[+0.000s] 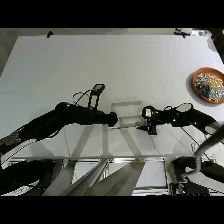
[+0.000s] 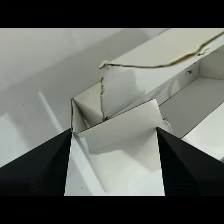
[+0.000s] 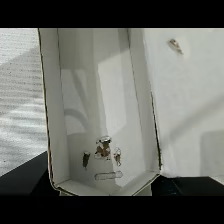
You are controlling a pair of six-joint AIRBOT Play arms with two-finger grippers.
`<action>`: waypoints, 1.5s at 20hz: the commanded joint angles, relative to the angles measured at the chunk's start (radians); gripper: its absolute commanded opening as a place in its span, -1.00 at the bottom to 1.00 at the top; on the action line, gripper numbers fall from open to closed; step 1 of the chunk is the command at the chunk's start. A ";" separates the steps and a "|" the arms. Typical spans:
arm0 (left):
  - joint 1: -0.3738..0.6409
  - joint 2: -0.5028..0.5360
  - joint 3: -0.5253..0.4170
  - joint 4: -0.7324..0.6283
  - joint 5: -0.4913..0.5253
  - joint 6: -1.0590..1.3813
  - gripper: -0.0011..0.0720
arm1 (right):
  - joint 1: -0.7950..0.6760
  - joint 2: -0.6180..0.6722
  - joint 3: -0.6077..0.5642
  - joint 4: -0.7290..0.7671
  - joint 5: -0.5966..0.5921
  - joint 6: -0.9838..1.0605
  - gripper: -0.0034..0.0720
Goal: Fold the box and place the chain.
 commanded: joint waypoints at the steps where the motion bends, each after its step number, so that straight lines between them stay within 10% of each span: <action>1: -0.011 -0.007 0.043 0.063 0.069 -0.084 0.56 | 0.000 0.001 0.000 0.000 0.000 0.000 0.04; 23: -0.085 -0.143 0.156 0.125 0.108 -0.348 0.56 | 0.000 0.001 0.000 0.000 0.000 0.000 0.04; 30: -0.086 -0.163 0.156 0.137 0.116 -0.409 0.23 | 0.000 0.001 0.000 0.000 0.000 0.000 0.04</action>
